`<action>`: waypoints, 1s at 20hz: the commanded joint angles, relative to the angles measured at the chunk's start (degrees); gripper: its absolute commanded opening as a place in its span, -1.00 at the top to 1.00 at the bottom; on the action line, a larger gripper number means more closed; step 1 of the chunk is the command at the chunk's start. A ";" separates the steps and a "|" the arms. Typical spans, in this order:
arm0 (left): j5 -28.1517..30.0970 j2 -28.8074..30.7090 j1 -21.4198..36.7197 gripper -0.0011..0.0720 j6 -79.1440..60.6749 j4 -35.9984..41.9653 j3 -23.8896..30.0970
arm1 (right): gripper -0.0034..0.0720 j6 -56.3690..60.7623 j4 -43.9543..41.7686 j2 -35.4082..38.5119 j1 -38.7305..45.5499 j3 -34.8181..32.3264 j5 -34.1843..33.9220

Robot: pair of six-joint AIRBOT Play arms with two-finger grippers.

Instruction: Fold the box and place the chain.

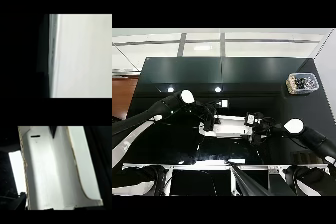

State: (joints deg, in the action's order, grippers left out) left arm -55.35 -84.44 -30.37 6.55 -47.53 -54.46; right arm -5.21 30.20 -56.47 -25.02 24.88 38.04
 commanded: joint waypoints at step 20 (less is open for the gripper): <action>-1.73 0.00 -0.02 0.90 0.26 0.22 -0.15 | -1.00 -5.84 2.84 -8.28 0.37 -0.02 0.72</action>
State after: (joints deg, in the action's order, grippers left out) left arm -57.04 -84.44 -30.39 6.85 -47.27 -54.57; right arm -11.00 33.01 -64.64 -24.67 24.88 39.07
